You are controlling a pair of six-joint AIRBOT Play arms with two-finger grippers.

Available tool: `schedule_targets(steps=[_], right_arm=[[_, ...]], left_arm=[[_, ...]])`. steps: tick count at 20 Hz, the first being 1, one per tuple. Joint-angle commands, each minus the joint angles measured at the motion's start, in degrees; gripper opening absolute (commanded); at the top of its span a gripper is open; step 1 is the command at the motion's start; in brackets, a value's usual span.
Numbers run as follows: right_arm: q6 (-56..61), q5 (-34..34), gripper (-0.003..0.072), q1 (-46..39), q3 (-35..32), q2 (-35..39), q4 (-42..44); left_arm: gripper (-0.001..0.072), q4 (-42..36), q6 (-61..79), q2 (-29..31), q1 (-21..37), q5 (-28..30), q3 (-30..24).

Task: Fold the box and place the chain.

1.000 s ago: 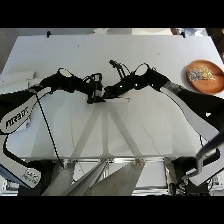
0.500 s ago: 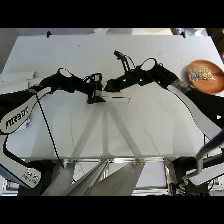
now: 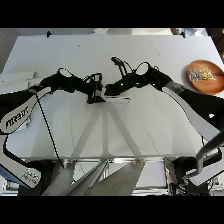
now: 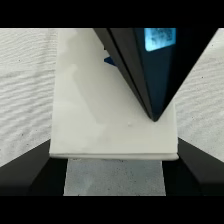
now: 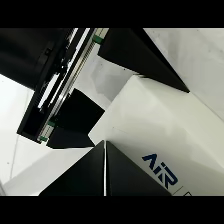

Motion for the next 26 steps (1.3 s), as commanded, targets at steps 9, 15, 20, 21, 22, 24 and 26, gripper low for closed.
schedule_targets(steps=[9, 15, 20, 21, 22, 24, 26], right_arm=[[-1.31, -0.09, 0.0014, -0.42, -0.07, 1.49, -1.79], [-3.91, 3.04, 0.0014, -6.56, -0.09, 8.17, -3.17], [-5.16, 7.52, 0.0014, -11.06, -2.19, 9.7, -4.98], [-5.75, 7.45, 0.0014, -11.5, -3.78, 9.7, -4.94], [-6.69, 7.02, 0.0014, -11.74, -5.51, 9.7, -4.87], [-7.37, 5.2, 0.0013, -11.74, -8.98, 9.68, -4.74], [-7.37, 3.67, 0.0013, -11.74, -11.87, 9.27, -4.79]], left_arm=[[0.0162, 0.0, -0.02, 0.02, 0.02, 0.02, 0.04], [0.0162, 0.0, -0.02, 0.02, 0.02, 0.02, 0.04], [0.0162, 0.0, -0.02, 0.02, 0.02, 0.0, 0.04], [0.0162, 0.0, -0.02, 0.02, 0.02, 0.02, 0.04], [0.0162, 0.0, -0.02, 0.02, 0.02, 0.0, 0.04], [0.0162, 0.0, -0.04, 0.02, 0.02, 0.02, 0.04], [0.0162, 0.0, -0.02, 0.02, 0.02, 0.02, 0.04]])
